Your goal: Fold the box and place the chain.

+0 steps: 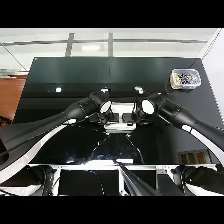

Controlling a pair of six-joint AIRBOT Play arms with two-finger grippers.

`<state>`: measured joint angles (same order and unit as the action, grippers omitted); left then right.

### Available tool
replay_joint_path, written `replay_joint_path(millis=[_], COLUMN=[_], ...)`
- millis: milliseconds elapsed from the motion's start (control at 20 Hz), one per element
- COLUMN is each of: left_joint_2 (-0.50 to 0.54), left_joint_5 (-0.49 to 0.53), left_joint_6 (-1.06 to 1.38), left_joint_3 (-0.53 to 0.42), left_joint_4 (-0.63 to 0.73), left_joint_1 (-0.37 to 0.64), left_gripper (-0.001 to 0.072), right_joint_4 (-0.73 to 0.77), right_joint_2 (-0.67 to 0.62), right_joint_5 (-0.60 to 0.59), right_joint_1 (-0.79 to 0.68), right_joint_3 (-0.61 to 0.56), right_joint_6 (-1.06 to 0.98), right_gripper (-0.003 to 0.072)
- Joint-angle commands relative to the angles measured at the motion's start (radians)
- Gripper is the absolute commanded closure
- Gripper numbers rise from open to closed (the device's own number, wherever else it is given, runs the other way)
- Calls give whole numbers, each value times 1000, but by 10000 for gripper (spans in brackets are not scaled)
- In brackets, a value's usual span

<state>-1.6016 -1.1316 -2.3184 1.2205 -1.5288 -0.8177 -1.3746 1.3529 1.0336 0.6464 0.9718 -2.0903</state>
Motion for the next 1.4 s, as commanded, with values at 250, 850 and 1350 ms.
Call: replay_joint_path(millis=[250,850,1350], left_joint_2=[0,0,0], left_joint_5=[-3,-3,4], left_joint_6=[-1,-1,-1], left_joint_3=[2,2,2], left_joint_4=[1,1,0], left_joint_1=[-3,-3,-3], left_gripper=[677,677,678], right_joint_4=[-19,-18,-18], right_joint_2=[33,66,44], right_joint_5=[-13,-3,43], right_joint_1=[12,8,5], right_joint_3=[0,0,29], right_joint_6=[-23,-24,10], right_gripper=[447,664,341])
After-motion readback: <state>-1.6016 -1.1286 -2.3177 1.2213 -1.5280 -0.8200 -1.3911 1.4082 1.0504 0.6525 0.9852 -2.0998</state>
